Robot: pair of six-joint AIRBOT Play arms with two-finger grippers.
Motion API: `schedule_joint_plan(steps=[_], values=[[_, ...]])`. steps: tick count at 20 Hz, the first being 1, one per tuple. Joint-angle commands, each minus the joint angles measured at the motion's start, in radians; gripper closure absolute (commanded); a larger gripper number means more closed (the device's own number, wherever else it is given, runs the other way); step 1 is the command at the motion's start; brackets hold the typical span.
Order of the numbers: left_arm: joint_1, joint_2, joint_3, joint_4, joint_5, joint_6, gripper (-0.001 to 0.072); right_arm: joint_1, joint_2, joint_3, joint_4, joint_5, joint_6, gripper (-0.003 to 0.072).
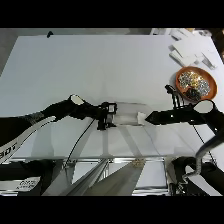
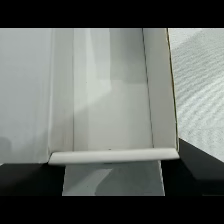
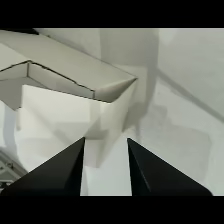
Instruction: Fold the box and place the chain.
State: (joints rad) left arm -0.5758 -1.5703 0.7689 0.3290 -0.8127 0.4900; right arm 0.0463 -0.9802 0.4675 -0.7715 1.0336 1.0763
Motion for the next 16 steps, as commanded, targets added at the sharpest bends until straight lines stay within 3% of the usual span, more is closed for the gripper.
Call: schedule_joint_plan(steps=[1,4,7,12,16], values=[[0.001,0.001,0.0,0.0,0.0,0.0,0.0398,0.067,0.007,0.0,0.015,-0.053,0.027,0.0314],[0.001,0.001,0.0,0.0,0.0,0.0,0.0398,0.131,0.007,0.005,-0.065,-0.135,0.163,0.0259],[0.001,0.001,0.0,0.0,0.0,0.0,0.0398,0.206,0.002,0.042,-0.191,-0.14,0.323,0.0234],[0.001,0.001,0.0,0.0,0.0,0.0,0.0398,0.365,-0.064,0.153,-0.423,-0.128,0.763,0.0286],[0.001,0.001,0.0,0.0,0.0,0.0,0.0398,0.459,-0.151,0.25,-0.476,-0.1,0.888,0.0286]])
